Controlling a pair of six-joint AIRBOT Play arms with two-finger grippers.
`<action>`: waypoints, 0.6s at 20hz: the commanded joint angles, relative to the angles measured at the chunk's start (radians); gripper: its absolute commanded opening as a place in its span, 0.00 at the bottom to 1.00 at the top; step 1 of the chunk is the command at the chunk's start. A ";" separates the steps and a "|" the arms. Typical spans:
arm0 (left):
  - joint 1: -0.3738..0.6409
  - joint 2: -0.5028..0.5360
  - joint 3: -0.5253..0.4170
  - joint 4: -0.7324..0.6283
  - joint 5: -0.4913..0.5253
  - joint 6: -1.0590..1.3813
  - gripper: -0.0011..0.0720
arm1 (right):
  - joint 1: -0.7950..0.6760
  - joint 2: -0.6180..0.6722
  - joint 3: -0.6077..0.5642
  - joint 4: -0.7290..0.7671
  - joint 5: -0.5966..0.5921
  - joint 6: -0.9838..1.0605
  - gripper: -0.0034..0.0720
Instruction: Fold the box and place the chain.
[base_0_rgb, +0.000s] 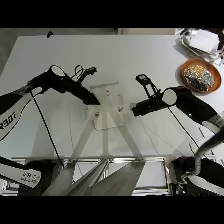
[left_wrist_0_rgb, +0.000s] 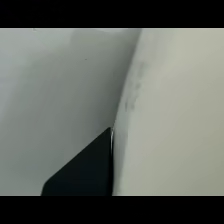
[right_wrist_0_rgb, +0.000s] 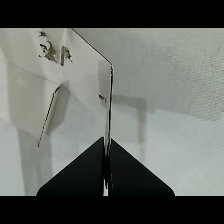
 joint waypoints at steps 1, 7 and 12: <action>-0.006 -0.003 0.000 -0.003 0.028 0.066 0.03 | 0.001 0.001 0.000 0.022 0.057 0.000 0.06; -0.054 -0.002 0.000 -0.003 -0.060 0.170 0.01 | 0.001 0.091 0.026 0.020 0.305 0.000 0.15; -0.150 0.003 0.000 -0.009 0.050 0.261 0.01 | 0.001 0.262 0.026 -0.081 0.406 0.051 0.60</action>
